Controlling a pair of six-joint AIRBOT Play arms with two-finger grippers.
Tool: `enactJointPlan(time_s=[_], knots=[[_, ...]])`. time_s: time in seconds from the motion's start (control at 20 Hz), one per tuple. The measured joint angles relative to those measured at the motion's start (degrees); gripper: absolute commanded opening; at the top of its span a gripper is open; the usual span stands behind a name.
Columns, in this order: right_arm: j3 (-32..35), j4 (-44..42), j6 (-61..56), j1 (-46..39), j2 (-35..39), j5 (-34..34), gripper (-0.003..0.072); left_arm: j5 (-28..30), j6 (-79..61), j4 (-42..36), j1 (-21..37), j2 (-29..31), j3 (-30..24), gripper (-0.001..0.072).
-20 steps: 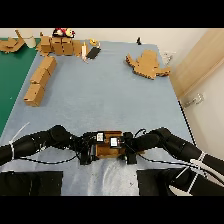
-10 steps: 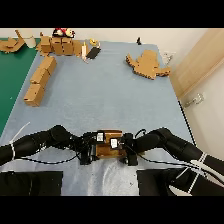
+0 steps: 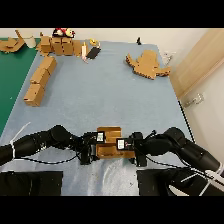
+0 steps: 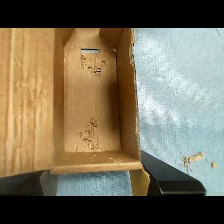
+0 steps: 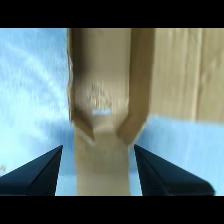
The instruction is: Fold the box.
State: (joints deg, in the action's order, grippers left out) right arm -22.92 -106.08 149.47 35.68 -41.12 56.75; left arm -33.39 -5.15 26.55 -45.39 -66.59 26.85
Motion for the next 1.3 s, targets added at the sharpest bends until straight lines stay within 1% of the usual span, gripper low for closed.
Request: enactJointPlan(time_s=[0.15,0.3,0.4,0.55,0.6,0.65,0.7,0.8,0.95,1.1,1.3], knots=[[-0.90,0.33,-10.27,0.00,4.42,5.31,0.0720,-0.02,0.00,0.00,0.00,0.00,0.00,0.0458],[-1.31,-4.17,-24.04,0.00,9.03,9.64,0.0720,-0.07,0.02,0.00,0.00,0.00,0.00,0.0458],[-1.40,-8.87,-35.93,0.02,11.45,10.93,0.0720,-0.09,0.02,0.00,0.00,0.00,0.00,0.0458],[-1.38,-13.64,-52.74,0.07,13.64,10.69,0.0720,-0.09,0.02,0.02,0.00,0.00,0.00,0.0458],[-1.33,-14.58,-58.03,0.13,13.86,10.10,0.0558,-0.09,0.02,0.02,0.00,0.00,0.00,0.0458],[-1.33,-15.17,-62.23,0.15,13.79,9.64,0.0085,-0.09,0.02,0.00,0.00,0.00,0.00,0.0458],[-1.31,-15.78,-66.29,0.13,13.33,8.74,0.0002,-0.09,0.02,0.02,0.00,0.00,0.00,0.0458],[-1.42,-17.16,-71.95,0.13,11.91,5.86,0.0002,-0.11,0.02,0.02,0.00,0.00,0.00,0.0458],[-2.75,-18.67,-74.51,-0.26,8.63,-0.52,-0.0001,-0.11,0.02,0.02,0.00,0.00,0.00,0.0458],[-6.93,-20.15,-71.21,-3.02,1.77,-5.11,-0.0001,-0.11,0.02,0.02,0.00,0.00,0.00,0.0457],[-12.50,-23.41,-62.73,-6.16,-11.58,-6.40,-0.0001,-0.11,0.04,0.02,0.00,0.00,0.00,0.0458]])
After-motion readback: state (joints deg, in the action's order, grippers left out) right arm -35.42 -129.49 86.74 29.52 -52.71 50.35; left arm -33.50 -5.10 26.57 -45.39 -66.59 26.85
